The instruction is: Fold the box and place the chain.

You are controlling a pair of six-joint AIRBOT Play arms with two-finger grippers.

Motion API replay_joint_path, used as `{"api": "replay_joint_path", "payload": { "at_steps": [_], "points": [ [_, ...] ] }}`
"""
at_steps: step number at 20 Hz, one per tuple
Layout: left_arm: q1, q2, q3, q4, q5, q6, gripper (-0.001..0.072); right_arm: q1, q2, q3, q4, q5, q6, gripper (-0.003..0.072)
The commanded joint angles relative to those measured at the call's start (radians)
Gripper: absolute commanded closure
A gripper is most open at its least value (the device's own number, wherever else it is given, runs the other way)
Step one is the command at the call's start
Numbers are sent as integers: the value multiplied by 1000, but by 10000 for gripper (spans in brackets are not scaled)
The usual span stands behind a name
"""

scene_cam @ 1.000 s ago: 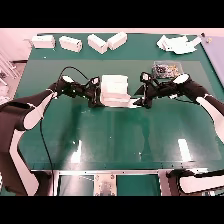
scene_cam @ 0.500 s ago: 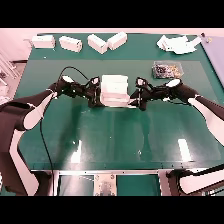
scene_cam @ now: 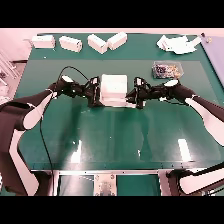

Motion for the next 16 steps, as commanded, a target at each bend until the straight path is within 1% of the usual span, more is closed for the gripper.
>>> {"api": "replay_joint_path", "payload": {
  "at_steps": [1, 4, 6, 7, 8, 9, 16],
  "points": [
    [-2, 0, 0, 0, 1, 0, 183, 21, -27, 1, 55, 2, -27, 425],
    [-2, 0, 0, -1, 1, 0, 183, 35, -33, 11, 79, 1, -49, 420],
    [-2, 0, 0, -1, 1, 0, 184, 38, -35, 13, 80, -8, -48, 387],
    [-2, 0, 0, -1, 1, 0, 183, 38, -37, 14, 79, -8, -48, 274],
    [-2, 0, 0, -1, 1, 0, 184, 38, -37, 14, 77, -8, -48, 82],
    [-2, 0, 0, -1, 1, 0, 184, 38, -37, 15, 68, -7, -48, 60],
    [-2, 0, 0, -1, 1, 0, 184, 38, -37, 16, 16, -8, -47, 58]
  ]
}}
